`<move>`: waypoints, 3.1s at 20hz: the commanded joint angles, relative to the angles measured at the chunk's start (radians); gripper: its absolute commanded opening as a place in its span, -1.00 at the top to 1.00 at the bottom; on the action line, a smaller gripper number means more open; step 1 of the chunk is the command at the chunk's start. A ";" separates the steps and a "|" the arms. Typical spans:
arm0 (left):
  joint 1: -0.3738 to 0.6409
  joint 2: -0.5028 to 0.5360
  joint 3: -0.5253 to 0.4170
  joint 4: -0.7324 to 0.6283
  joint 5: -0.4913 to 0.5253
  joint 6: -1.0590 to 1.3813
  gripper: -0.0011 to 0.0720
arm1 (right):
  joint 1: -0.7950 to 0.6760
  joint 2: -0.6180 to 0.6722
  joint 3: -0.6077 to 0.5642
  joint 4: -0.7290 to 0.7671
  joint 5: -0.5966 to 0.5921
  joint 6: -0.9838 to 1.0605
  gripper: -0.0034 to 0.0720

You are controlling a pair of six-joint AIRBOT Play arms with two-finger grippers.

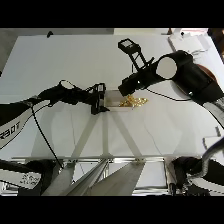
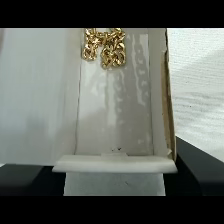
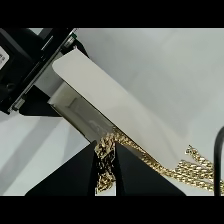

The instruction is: Fold the box and place the chain.

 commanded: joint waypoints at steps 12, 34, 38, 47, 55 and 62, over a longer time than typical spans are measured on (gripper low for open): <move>0.000 0.000 0.001 0.000 0.000 0.000 0.50 | 0.000 -0.107 -0.080 0.014 -0.183 -0.046 0.90; 0.000 0.000 0.001 0.000 0.000 0.000 0.50 | -0.033 0.247 -0.123 -0.280 0.043 -0.132 0.11; 0.000 0.000 0.001 0.000 0.000 0.000 0.50 | -0.173 0.221 -0.130 -0.162 0.091 -0.462 0.11; 0.000 0.000 0.001 0.000 0.000 0.000 0.50 | -0.331 -0.006 -0.284 0.117 -0.011 -1.185 -0.67; 0.000 0.000 0.001 0.000 0.000 0.000 0.50 | -0.323 -0.249 -0.283 0.248 -0.183 -1.549 -0.67; 0.000 0.000 0.001 0.000 0.000 0.000 0.50 | -0.323 -0.298 -0.283 0.262 -0.185 -1.550 -0.37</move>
